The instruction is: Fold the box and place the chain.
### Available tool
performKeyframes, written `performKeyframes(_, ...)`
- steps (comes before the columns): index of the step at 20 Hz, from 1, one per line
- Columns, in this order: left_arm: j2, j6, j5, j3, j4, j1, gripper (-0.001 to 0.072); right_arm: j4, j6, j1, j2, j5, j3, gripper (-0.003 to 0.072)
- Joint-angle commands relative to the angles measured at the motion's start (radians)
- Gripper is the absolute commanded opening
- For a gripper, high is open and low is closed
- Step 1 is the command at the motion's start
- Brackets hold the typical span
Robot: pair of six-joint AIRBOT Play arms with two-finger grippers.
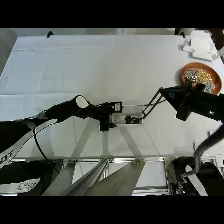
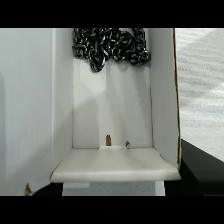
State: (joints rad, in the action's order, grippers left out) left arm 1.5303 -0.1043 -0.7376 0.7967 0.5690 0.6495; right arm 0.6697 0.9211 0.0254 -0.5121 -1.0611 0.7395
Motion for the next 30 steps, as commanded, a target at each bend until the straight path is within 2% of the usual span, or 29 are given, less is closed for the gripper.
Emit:
performKeyframes(1,0.0,0.0,0.0,0.0,0.0,0.0,0.0434,-0.059,-0.039,0.001,-0.04,-0.08,0.001,0.0018)
performKeyframes(5,0.0,0.0,0.0,0.0,0.0,0.0,0.0434,-0.08,-0.066,0.053,-0.116,-0.08,0.001,0.0018)
performKeyframes(10,0.0,0.0,0.0,0.0,0.0,0.0,0.0434,-0.063,-0.108,0.246,-0.262,-0.04,0.001,0.0018)
performKeyframes(17,0.0,0.0,0.0,0.0,0.0,0.0,0.0434,0.095,-0.027,0.262,-0.322,0.024,-0.023,0.0018)
performKeyframes(22,0.0,0.0,0.0,0.0,0.0,0.0,0.0434,0.078,-0.037,0.279,-0.393,0.117,-0.126,0.0018)
performKeyframes(30,0.0,0.0,0.0,0.0,0.0,0.0,0.0434,0.078,-0.025,0.428,-0.585,0.304,-0.135,0.002)
